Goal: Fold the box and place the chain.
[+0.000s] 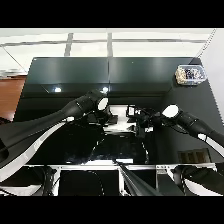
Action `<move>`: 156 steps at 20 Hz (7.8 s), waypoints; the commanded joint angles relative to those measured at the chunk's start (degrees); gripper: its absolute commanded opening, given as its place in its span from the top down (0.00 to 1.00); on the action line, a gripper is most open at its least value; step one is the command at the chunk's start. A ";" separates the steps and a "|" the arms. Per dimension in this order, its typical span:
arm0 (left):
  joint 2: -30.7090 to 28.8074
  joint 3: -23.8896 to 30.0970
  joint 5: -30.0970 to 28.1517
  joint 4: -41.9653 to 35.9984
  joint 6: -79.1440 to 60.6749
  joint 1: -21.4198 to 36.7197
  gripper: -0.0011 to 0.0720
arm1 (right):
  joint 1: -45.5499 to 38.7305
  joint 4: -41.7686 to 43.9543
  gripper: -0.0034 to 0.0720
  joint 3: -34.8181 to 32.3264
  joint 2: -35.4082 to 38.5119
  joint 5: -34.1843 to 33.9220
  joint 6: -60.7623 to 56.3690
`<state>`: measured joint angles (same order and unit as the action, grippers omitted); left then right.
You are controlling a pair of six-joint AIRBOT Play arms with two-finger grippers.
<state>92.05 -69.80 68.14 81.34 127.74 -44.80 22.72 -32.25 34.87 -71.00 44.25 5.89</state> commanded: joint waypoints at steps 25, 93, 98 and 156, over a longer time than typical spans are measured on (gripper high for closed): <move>0.02 -0.07 -0.44 0.02 -0.02 0.09 0.95 | -22.14 2.95 0.94 -4.70 -1.77 12.85 -66.88; 0.02 -0.07 -0.33 0.00 -0.02 0.09 0.95 | 14.78 -48.26 0.94 20.17 -10.14 17.18 -130.64; 0.02 -0.07 -0.31 0.00 -0.02 0.09 0.95 | 14.78 -48.63 0.54 22.27 -8.11 21.07 -127.19; 0.02 -0.07 0.98 0.02 -0.04 0.09 0.95 | -41.64 -32.26 0.94 82.12 -40.52 24.50 -110.64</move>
<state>92.05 -69.82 69.14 81.34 127.74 -44.71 -18.87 -64.73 116.92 -116.20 68.12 -112.68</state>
